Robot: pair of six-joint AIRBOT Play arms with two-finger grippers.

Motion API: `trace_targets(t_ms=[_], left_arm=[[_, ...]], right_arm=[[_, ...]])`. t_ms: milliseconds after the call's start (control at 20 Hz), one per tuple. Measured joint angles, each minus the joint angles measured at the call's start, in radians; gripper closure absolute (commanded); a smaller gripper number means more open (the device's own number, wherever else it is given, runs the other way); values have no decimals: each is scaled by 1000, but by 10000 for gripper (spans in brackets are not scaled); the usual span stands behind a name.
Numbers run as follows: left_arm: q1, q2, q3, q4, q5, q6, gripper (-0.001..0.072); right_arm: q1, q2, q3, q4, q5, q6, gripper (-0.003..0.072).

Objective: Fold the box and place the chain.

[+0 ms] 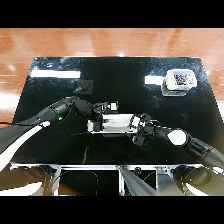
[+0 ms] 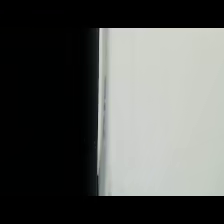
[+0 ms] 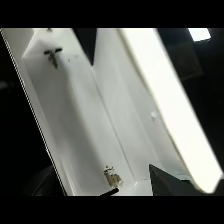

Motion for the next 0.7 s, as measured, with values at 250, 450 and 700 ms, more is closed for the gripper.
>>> trace_targets(t_ms=[250, 450, 700], left_arm=[[0, 0, 0, 0, 6, 0, 690], [0, 0, 0, 0, 8, 0, 691], [0, 0, 0, 0, 11, 0, 690]], right_arm=[[-2, 46, 0, -58, 16, 46, -34], [-14, 60, 0, -164, 14, 158, -34], [-19, 64, 0, -245, 1, 225, -34]])
